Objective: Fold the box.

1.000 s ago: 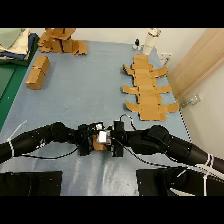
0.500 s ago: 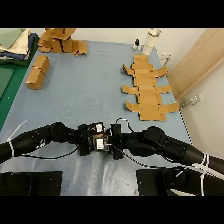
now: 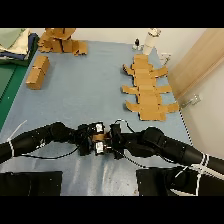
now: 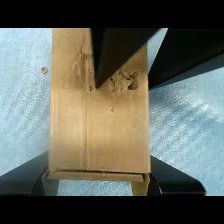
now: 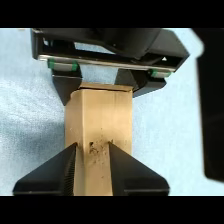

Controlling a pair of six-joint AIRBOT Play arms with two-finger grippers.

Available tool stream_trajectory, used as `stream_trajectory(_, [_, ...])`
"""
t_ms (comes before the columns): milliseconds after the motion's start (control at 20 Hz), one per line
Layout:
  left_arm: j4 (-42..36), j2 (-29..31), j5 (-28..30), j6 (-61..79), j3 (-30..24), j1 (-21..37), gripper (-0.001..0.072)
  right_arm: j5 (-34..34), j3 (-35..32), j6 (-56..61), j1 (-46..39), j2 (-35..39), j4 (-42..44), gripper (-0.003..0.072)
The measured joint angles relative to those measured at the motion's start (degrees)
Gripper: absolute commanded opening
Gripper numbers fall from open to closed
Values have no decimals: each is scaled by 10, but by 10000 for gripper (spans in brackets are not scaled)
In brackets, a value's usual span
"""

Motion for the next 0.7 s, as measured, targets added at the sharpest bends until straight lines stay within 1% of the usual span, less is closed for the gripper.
stream_trajectory(550, [0,0,0,0,0,0,512,5,0,0,5,40,-16,276])
stream_trajectory(600, [0,0,0,0,0,0,512,8,0,0,5,41,-17,267])
stream_trajectory(700, [0,0,0,0,0,0,511,19,0,0,5,43,-24,157])
